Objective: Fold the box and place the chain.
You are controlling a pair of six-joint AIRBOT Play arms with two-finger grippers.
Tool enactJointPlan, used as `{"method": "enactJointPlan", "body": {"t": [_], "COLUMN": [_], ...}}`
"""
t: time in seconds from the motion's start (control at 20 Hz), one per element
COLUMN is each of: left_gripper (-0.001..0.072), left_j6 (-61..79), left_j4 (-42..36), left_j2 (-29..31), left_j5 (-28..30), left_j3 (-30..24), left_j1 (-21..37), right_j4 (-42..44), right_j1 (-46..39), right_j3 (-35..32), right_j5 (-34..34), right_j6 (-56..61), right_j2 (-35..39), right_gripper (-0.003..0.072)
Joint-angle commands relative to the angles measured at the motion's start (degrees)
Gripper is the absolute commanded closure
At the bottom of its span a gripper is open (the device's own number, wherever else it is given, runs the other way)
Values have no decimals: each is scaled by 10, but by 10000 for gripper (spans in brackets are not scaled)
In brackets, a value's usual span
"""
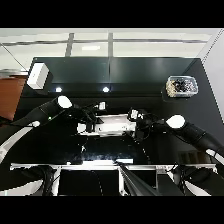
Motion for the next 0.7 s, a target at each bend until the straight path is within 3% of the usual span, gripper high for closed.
{"method": "enactJointPlan", "body": {"t": [0.0,0.65], "left_gripper": [679,679], "left_j6": [0,-22], "left_j4": [0,0], "left_j2": [0,0], "left_j5": [3,-3], "left_j3": [0,0], "left_j1": [0,-8], "right_j4": [55,53], "right_j1": [-6,-5], "right_j3": [1,1], "right_j5": [28,52], "right_j6": [-68,-87], "right_j2": [-23,-73], "right_gripper": [-34,-34]}}
